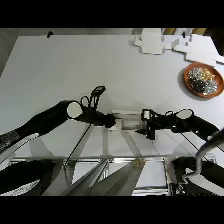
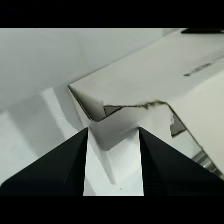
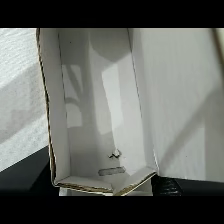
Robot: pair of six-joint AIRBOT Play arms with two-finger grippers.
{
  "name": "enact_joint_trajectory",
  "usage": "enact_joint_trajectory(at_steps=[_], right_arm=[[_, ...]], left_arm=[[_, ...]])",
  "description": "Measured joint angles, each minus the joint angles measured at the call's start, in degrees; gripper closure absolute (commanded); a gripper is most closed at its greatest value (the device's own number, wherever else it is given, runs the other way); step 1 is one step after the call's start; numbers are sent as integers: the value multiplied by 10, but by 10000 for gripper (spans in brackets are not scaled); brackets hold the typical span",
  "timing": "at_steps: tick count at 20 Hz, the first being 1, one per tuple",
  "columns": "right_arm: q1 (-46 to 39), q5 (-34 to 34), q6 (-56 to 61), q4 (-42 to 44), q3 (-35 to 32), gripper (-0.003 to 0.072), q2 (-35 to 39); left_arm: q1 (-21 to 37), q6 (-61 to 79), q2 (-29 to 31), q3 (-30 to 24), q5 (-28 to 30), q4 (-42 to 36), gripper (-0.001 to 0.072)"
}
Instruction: Fold the box and place the chain.
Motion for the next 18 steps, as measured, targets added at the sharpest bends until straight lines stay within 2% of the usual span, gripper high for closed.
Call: enact_joint_trajectory(at_steps=[7, 11, 18], right_arm=[[0, 0, 0, 0, 0, 390, 0], [0, 0, 0, 0, 0, 391, 0], [0, 0, 0, 0, 0, 391, 0]], left_arm=[[-29, -101, -28, 27, -2, 61, 363], [-42, -163, -42, 60, -31, 111, 382], [-60, -272, -55, 114, -118, 197, 382]])
